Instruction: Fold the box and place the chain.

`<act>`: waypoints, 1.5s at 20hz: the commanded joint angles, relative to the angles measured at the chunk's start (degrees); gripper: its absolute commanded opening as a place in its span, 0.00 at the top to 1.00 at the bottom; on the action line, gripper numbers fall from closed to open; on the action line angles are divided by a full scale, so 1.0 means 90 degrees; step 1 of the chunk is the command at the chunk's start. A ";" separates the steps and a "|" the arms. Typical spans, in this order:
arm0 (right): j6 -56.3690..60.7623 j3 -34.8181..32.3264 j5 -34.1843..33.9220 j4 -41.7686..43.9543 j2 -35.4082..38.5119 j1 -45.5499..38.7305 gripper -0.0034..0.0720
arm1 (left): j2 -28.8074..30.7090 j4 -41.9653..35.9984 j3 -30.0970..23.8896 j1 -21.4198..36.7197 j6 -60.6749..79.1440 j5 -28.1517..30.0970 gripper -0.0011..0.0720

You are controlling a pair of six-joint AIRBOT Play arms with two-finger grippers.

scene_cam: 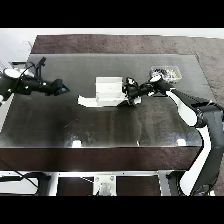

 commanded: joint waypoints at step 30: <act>0.0002 -0.0002 0.0000 0.0002 0.0000 0.0000 0.18 | -0.1525 -0.2591 -0.0850 -0.0882 0.1598 0.0920 0.96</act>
